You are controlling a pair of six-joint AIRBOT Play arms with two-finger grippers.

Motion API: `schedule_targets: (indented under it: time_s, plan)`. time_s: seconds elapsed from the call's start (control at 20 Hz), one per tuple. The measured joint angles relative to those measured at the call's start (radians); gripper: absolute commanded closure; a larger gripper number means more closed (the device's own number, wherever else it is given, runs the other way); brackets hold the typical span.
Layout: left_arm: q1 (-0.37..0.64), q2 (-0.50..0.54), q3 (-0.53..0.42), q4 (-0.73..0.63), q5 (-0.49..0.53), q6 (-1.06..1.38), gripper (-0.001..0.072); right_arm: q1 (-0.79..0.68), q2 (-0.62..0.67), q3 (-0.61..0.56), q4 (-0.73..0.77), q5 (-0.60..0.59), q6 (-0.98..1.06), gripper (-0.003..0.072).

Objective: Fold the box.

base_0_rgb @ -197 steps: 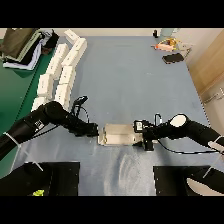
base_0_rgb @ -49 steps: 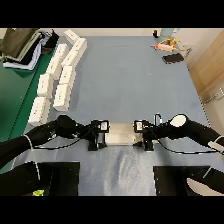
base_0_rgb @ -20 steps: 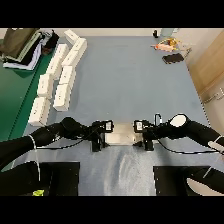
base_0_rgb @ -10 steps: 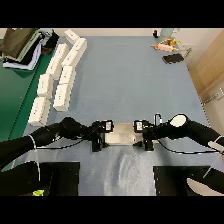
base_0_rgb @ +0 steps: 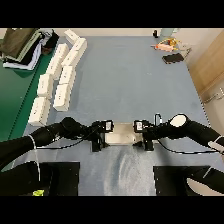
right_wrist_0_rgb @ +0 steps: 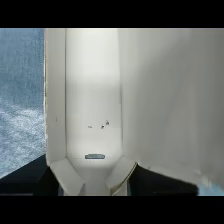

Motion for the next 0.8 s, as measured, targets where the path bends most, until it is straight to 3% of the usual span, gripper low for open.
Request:
schedule_targets:
  time_s: [0.35, 0.4, 0.45, 0.8]
  plan:
    - [0.000, 0.000, 0.000, 0.000, 0.000, 0.000, 0.0296, 0.000, 0.000, 0.000, -0.004, 0.000, 0.000, 0.0164]
    - [0.000, 0.000, 0.000, -0.001, 0.000, 0.000, 0.0296, 0.000, 0.000, 0.000, -0.005, 0.000, 0.000, 0.0123]
    - [0.000, 0.000, 0.000, -0.001, 0.000, 0.000, 0.0296, 0.000, 0.000, 0.000, -0.005, 0.000, 0.000, -0.0034]
    - [0.000, 0.000, 0.000, -0.001, 0.000, -0.001, 0.0296, 0.000, 0.014, 0.000, -0.015, 0.008, 0.000, -0.0034]
